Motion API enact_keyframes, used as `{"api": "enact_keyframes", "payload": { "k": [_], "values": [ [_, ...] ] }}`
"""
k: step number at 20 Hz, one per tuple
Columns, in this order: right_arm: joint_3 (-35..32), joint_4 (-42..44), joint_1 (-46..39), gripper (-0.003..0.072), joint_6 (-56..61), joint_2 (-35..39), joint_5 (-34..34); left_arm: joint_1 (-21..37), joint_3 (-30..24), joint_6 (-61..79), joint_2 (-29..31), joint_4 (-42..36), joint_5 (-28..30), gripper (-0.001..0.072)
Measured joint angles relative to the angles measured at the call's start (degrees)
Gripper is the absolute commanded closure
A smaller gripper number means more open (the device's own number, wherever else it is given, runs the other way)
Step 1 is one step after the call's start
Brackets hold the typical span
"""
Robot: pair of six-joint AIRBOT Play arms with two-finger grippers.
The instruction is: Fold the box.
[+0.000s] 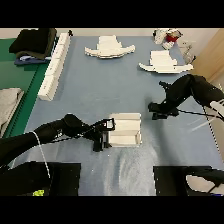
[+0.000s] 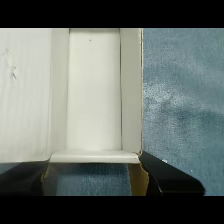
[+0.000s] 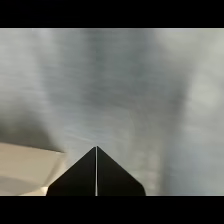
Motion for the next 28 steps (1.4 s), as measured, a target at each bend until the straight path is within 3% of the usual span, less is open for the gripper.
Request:
{"api": "enact_keyframes", "payload": {
  "k": [3, 6, 11, 17, 21, 28],
  "values": [
    [1.77, 17.33, -4.90, 0.0686, -12.72, -6.64, -1.33, 0.00, 0.00, 0.00, 0.00, 0.00, 0.00, 0.0169],
    [3.76, 26.60, -5.29, 0.0685, -21.33, -11.76, -6.08, 0.00, 0.00, 0.00, 0.00, 0.00, 0.00, 0.0169],
    [4.79, 30.69, -1.68, 0.0685, -31.82, -14.23, -12.09, 0.00, 0.00, 0.02, 0.00, 0.00, -0.02, 0.0169],
    [4.42, 26.69, 5.03, 0.0685, -37.64, -9.11, -15.19, 0.00, 0.00, 0.02, 0.00, 0.00, -0.02, 0.0169],
    [0.26, 22.91, 10.75, 0.0685, -39.69, -2.32, -9.68, 0.00, 0.00, 0.02, 0.00, 0.00, -0.02, 0.0169],
    [-10.84, 19.54, 21.88, 0.0686, -43.19, 9.16, 7.17, 0.00, 0.00, 0.02, 0.00, 0.00, -0.02, 0.0169]
  ]
}}
